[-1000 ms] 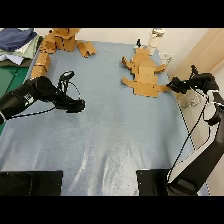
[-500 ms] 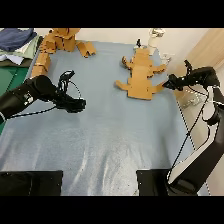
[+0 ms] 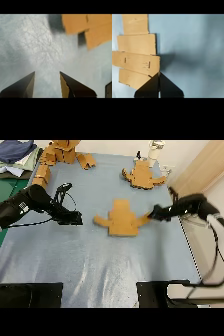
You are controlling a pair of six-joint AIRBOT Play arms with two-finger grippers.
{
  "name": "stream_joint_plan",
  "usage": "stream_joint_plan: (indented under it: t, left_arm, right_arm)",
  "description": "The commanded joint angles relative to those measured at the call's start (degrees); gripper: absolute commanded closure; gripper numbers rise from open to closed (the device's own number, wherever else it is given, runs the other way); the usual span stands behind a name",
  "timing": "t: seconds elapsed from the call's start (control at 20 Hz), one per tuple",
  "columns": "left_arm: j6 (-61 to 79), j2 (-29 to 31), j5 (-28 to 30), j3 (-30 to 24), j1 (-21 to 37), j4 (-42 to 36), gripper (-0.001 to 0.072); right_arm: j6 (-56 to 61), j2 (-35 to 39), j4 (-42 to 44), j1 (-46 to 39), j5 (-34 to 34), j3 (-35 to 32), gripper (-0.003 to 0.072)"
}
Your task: Fold the box.
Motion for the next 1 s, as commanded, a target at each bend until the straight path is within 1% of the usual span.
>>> stream_joint_plan:
  t: [0.0,0.1,0.15,0.2,0.25,0.35,0.55,0.6,0.7,0.8,0.95]
  left_arm:
    - [8.81,0.04,-8.11,0.02,4.81,-6.67,0.0236]
    - [11.85,0.04,-11.54,0.02,8.20,-9.60,0.0236]
    - [12.74,0.04,-12.70,0.00,9.53,-10.40,0.0236]
    - [13.53,0.04,-13.73,0.00,10.73,-11.04,0.0236]
    - [14.27,0.04,-14.60,0.00,11.47,-11.52,0.0236]
    - [14.51,0.02,-15.87,0.02,11.98,-11.65,0.0236]
    - [14.51,0.02,-16.11,0.00,11.98,-11.67,0.0236]
    - [14.49,0.02,-16.11,0.00,11.98,-11.69,0.0236]
    - [14.49,-0.02,-16.15,0.00,11.98,-11.69,0.0235]
    - [14.47,-0.04,-16.92,0.00,11.98,-11.74,0.0235]
    - [14.51,-0.09,-17.77,0.02,12.09,-12.72,0.0235]
  right_arm:
    - [6.40,18.82,-0.59,7.87,10.47,-23.26,0.0689]
    - [9.51,27.43,-2.49,11.15,11.78,-30.05,0.0683]
    - [9.60,29.77,-3.56,11.30,11.54,-31.28,0.0613]
    - [10.16,30.93,-5.09,11.30,11.56,-31.30,0.0461]
    - [10.64,31.19,-6.71,11.15,11.67,-30.62,0.0443]
    - [10.60,29.57,-7.76,10.43,12.07,-28.22,0.0443]
    - [7.89,20.24,-8.22,10.27,12.04,-21.20,0.0443]
    - [6.99,17.55,-7.50,10.27,11.63,-19.19,0.0444]
    - [3.87,12.61,-4.74,10.38,8.33,-15.74,0.0443]
    - [1.95,8.57,-2.86,11.15,5.42,-13.90,0.0443]
    - [0.39,5.35,-2.40,13.57,3.67,-13.70,0.0444]
